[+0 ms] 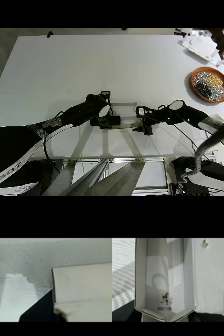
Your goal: Fold the box and place the chain.
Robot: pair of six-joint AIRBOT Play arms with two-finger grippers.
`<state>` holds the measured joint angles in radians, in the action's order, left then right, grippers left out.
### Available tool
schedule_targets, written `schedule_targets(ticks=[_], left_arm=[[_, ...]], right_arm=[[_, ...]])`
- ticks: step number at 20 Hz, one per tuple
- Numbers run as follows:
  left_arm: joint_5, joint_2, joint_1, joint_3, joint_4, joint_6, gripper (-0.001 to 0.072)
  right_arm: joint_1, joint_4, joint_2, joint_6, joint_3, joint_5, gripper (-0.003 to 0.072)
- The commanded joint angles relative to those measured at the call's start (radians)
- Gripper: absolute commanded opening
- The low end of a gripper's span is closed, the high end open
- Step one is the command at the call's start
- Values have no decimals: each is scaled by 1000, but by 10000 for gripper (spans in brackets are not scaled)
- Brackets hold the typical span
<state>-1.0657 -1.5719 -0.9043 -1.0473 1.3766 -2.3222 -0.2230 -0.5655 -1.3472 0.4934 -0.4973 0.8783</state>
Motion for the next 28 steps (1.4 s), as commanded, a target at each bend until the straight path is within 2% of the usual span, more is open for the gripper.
schedule_targets(ticks=[1, 3, 5, 7, 8, 15, 17, 21, 22, 24, 25, 26, 28], left_arm=[[7, 13, 2, 0, -7, 11, 4], [7, 13, 2, 0, -13, 11, 32], [6, 13, 2, 0, -28, 11, 159], [4, 18, 1, 0, -57, 14, 351], [-3, 25, 0, 0, -60, 35, 396], [-43, 162, 30, 0, -38, 278, 405], [-45, 216, 65, 0, -12, 303, 510], [-37, 333, 138, 1, 31, 456, 560], [-37, 366, 153, 1, 49, 534, 638], [-33, 446, 188, 19, 75, 821, 659], [-23, 494, 209, 46, 76, 1004, 694], [-6, 539, 229, 82, 66, 1166, 699], [39, 626, 278, 176, -33, 1428, 698]], right_arm=[[1, -3, 1, 2, -1, 0, 406], [1, -3, 1, 2, -1, 0, 406], [1, -3, 1, 2, -1, 0, 406], [1, -3, 1, 2, -1, 0, 406], [1, -3, 1, 2, -1, 0, 406], [1, -3, 1, 2, -1, 0, 406], [1, -3, 1, 2, -1, -1, 406], [1, -3, 1, 2, -1, 0, 406], [1, -3, 1, 2, -1, 0, 406], [1, -3, 1, 2, -1, 0, 406], [1, -3, 1, 2, -1, 0, 406], [1, -3, 1, 2, -1, 0, 406], [1, -3, 1, 2, -1, 0, 406]])
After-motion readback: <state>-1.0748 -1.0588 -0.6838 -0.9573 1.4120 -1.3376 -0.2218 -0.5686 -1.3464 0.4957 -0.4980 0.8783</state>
